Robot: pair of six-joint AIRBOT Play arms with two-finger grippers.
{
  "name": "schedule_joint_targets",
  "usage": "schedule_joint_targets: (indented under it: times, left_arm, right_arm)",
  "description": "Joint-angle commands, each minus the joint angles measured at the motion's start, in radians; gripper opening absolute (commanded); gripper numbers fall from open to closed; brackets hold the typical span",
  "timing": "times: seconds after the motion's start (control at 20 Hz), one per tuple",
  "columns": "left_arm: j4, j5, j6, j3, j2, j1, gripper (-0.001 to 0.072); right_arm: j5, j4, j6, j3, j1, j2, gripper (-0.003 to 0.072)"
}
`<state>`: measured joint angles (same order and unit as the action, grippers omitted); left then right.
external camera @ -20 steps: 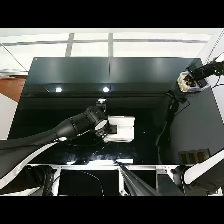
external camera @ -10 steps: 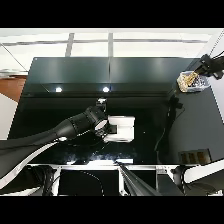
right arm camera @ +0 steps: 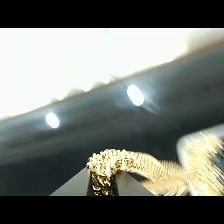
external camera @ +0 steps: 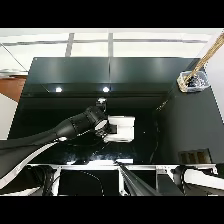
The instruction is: Fold the box and place the chain.
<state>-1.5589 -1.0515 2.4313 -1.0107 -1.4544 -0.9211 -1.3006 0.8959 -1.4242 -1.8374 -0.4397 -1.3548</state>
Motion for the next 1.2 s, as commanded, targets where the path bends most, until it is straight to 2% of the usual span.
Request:
schedule_joint_targets:
  times: [0.0, 0.2, 0.35, 0.65, 0.9, 1.15]
  left_arm:
    - [-0.001, 0.003, 0.000, 0.000, 0.000, 0.000, 0.0026]
    - [0.000, 0.003, 0.000, 0.000, 0.000, 0.000, 0.0026]
    - [0.000, 0.003, 0.000, 0.000, 0.000, -0.001, 0.0026]
    - [0.000, 0.002, 0.000, 0.000, 0.000, -0.001, 0.0026]
    - [-0.004, 0.008, 0.000, 0.000, 0.000, -0.001, 0.0026]
    - [-0.004, 0.008, 0.000, 0.000, 0.000, 0.000, 0.0026]
  right_arm:
    - [-0.023, -0.084, 0.072, 0.000, 0.023, 0.167, 0.0033]
    - [-0.076, -0.072, 0.075, 0.000, 0.090, 0.289, 0.0033]
    - [-0.127, -0.072, 0.071, 0.013, 0.195, 0.346, 0.0033]
    - [-0.237, 0.138, 0.101, 0.210, 0.506, 0.478, 0.0031]
    - [-0.270, 0.149, 0.101, 0.323, 0.684, 0.499, 0.0031]
    - [-0.279, 0.102, 0.105, 0.406, 0.761, 0.498, 0.0031]
